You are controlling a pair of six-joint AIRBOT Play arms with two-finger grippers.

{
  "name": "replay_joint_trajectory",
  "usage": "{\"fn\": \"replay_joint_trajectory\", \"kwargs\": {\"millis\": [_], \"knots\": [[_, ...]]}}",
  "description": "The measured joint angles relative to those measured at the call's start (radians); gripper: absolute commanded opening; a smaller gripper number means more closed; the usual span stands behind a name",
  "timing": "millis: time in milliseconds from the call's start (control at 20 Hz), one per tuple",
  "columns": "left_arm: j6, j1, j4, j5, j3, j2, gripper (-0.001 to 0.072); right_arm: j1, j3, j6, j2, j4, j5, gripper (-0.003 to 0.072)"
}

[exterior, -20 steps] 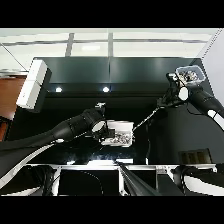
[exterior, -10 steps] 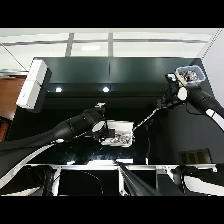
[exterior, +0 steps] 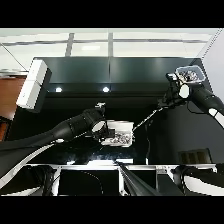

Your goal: Fold the box and place the chain.

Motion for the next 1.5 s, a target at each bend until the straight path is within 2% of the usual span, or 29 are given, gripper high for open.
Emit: {"fn": "replay_joint_trajectory", "kwargs": {"millis": [250,400,700,850,1000,1250,1300,1350,1400,1500], "knots": [[0.0,0.0,0.0,0.0,0.0,0.0,0.0031,0.0,0.005,-0.005,0.097,0.0,0.051,0.0043],[0.0,0.0,0.0,0.0,0.0,0.0,0.0032,0.0,0.005,-0.027,0.182,0.032,0.136,0.0044],[0.0,0.0,0.0,0.0,0.0,0.0,0.0032,0.037,-0.002,-0.181,0.38,0.34,0.425,0.0043],[0.0,0.0,0.0,0.0,0.0,0.0,0.0032,0.12,-0.006,-0.224,0.437,0.47,0.5,0.0043],[0.0,0.0,0.0,0.0,0.0,0.0,0.0032,0.231,-0.023,-0.241,0.458,0.547,0.489,0.0044],[0.0,0.0,0.0,0.001,0.0,0.0,0.0031,0.388,-0.058,-0.227,0.438,0.603,0.332,0.0044],[0.0,0.0,0.0,0.001,0.0,0.0,0.0032,0.409,-0.061,-0.223,0.429,0.609,0.306,0.0097],[0.0,0.0,0.0,0.001,0.0,0.0,0.0031,0.425,-0.064,-0.219,0.419,0.615,0.284,0.0339],[0.0,0.0,0.0,0.001,0.0,0.0,0.0031,0.435,-0.065,-0.215,0.412,0.616,0.272,0.0437],[0.0,0.0,0.0,0.001,0.0,0.0,0.0031,0.43,-0.068,-0.209,0.407,0.622,0.264,0.0436]]}}
